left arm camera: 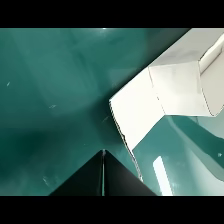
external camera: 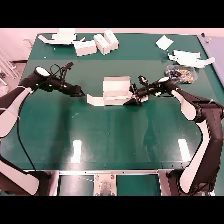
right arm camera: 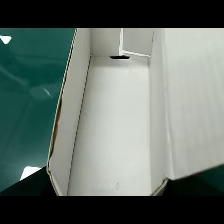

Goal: Fold the box and place the chain.

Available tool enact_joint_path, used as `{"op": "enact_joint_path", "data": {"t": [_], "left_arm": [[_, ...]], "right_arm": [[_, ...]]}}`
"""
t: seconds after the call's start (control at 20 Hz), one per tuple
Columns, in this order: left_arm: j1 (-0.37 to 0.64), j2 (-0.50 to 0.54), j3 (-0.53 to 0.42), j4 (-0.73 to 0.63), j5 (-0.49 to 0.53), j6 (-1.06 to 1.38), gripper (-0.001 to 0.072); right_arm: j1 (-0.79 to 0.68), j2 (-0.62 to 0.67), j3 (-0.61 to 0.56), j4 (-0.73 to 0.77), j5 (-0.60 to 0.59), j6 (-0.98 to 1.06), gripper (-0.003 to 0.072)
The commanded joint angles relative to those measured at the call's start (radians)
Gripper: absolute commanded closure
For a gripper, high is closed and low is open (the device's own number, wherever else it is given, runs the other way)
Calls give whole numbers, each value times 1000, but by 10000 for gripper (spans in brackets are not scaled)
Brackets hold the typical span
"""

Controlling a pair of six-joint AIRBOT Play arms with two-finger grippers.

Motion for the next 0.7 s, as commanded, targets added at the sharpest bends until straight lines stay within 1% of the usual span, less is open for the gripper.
{"op": "enact_joint_path", "data": {"t": [0.0,0.35,0.5,0.65], "left_arm": [[-1,0,0,17,6,-61,693],[-82,-56,0,2,24,-89,693],[-86,-66,-2,-9,16,-93,693],[-91,-67,-31,-69,18,-91,693]], "right_arm": [[-1,0,1,0,1,0,204],[-1,0,1,0,0,0,205],[-1,0,1,0,1,0,204],[-1,0,1,0,0,0,204]]}}
